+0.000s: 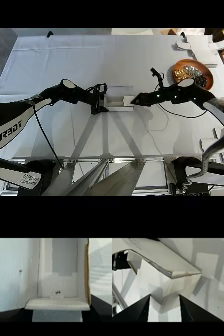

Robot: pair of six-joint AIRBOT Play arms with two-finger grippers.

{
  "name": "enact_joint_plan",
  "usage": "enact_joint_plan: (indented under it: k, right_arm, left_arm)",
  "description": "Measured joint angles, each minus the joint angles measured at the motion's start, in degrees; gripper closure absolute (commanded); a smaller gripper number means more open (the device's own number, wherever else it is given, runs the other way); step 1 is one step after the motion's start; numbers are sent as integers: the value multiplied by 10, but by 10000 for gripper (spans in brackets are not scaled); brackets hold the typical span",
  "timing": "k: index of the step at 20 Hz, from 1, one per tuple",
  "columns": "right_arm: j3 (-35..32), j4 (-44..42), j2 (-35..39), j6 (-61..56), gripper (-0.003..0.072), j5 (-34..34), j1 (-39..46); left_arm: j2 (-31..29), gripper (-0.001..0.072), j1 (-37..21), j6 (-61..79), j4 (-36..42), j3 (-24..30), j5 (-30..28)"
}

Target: Fold the box and place the chain.

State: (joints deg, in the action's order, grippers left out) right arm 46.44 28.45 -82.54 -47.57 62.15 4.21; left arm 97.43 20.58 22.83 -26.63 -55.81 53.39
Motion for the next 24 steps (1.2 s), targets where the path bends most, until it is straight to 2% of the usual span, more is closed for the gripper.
enact_joint_plan:
  k: [10,17,21,24]
  right_arm:
    - [0,18,7,-2,278,-71,-27]
    - [0,101,37,-33,278,-108,-38]
    - [0,137,47,-55,278,-140,-78]
    - [0,191,49,-114,278,-180,-111]
  left_arm:
    - [0,453,0,0,0,0,2]
    - [0,453,0,0,0,0,0]
    - [0,453,0,0,0,0,0]
    - [0,453,0,0,0,0,-1]
